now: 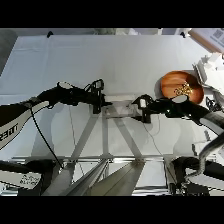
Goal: Fold the box and place the chain.
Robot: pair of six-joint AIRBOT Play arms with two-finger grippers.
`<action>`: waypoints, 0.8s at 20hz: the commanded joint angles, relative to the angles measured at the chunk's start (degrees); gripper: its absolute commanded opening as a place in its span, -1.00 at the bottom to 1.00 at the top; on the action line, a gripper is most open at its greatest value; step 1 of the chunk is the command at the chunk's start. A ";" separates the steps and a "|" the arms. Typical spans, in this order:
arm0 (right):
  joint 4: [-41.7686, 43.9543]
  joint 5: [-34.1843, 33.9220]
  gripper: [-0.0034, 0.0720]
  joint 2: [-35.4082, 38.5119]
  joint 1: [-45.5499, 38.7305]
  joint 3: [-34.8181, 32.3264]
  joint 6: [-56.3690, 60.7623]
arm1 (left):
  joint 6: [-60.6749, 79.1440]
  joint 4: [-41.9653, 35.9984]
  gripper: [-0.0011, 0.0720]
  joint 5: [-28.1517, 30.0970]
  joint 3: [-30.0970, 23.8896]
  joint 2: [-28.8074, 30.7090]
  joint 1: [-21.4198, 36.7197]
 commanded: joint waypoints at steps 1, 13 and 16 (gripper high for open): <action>-0.92 1.97 0.98 -3.45 0.02 3.21 4.37 | 0.04 -0.02 -0.95 -0.07 -0.04 -0.02 -0.04; -10.64 2.82 0.98 -0.28 -3.13 3.89 19.56 | 0.04 -0.02 -0.95 -0.07 -0.04 -0.02 -0.04; -7.32 2.89 0.98 -0.24 -3.61 4.31 17.11 | 0.04 -0.02 -0.95 -0.07 -0.04 -0.02 -0.04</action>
